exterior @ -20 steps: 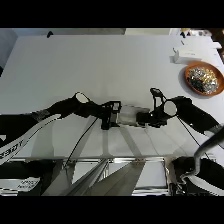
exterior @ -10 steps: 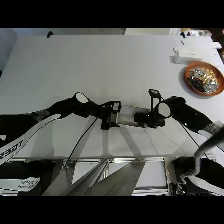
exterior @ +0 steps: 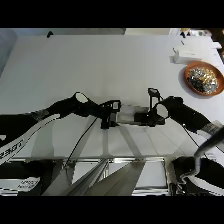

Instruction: Fold the box and place the chain.

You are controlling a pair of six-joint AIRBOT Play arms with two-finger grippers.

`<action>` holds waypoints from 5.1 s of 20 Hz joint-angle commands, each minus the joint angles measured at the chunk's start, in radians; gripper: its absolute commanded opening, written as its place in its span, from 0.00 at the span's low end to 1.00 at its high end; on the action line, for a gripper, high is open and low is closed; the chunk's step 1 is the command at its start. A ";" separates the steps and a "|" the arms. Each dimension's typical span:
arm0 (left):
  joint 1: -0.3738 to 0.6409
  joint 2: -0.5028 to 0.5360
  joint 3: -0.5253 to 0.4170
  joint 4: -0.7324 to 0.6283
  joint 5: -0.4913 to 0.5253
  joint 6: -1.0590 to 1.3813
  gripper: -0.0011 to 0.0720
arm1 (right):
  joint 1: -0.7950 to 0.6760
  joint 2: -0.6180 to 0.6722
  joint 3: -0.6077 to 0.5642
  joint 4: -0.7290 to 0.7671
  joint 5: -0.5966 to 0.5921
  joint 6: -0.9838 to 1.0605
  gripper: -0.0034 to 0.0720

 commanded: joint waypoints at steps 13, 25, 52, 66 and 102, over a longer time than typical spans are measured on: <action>-0.001 0.000 0.000 0.001 -0.004 0.002 0.51 | 0.060 -0.048 0.000 -0.132 -0.001 -0.008 0.36; -0.001 0.000 0.000 0.001 -0.003 0.002 0.51 | 0.071 -0.027 0.000 -0.133 0.016 -0.010 0.47; -0.001 0.000 0.000 -0.002 -0.003 0.002 0.51 | -0.791 0.076 0.397 -0.135 0.019 -0.639 0.41; -0.001 0.000 0.000 -0.002 -0.003 0.002 0.51 | -1.035 -0.412 0.687 -0.127 0.024 -0.665 0.40; -0.001 0.000 0.000 -0.002 -0.004 0.002 0.51 | -1.036 -0.260 0.689 0.140 0.103 -0.779 0.07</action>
